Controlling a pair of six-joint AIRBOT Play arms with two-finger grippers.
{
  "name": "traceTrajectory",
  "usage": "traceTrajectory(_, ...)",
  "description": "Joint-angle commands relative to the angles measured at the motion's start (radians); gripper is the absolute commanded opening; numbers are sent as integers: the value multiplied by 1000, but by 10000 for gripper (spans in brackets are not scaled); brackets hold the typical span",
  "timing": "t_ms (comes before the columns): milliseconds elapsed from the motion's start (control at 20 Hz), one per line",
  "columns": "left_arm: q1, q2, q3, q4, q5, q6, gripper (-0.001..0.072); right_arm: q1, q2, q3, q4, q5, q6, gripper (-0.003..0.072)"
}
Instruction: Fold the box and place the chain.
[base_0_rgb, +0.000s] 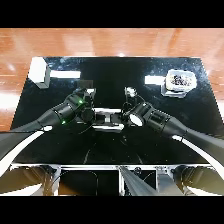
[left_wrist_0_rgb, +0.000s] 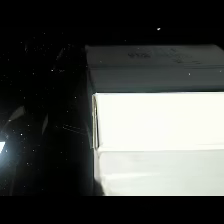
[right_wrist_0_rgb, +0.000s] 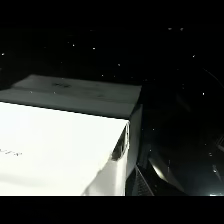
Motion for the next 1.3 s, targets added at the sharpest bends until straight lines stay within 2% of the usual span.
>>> traceTrajectory(0,0,0,0,0,0,0,18,1,-20,19,1,15,-7,471)
traceTrajectory(650,0,0,0,1,0,0,18,-3,-99,72,10,103,-78,469)
traceTrajectory(700,0,0,0,1,0,0,18,-3,-108,85,10,111,-78,455)
traceTrajectory(750,0,0,0,1,0,0,18,-3,-111,92,10,116,-83,347)
traceTrajectory(850,0,0,0,1,0,0,18,-3,-111,95,10,127,-85,341)
traceTrajectory(1050,0,0,0,1,0,0,18,-3,-112,96,9,141,-87,244)
traceTrajectory(1250,0,0,0,0,0,0,18,-3,-130,109,12,153,-86,245)
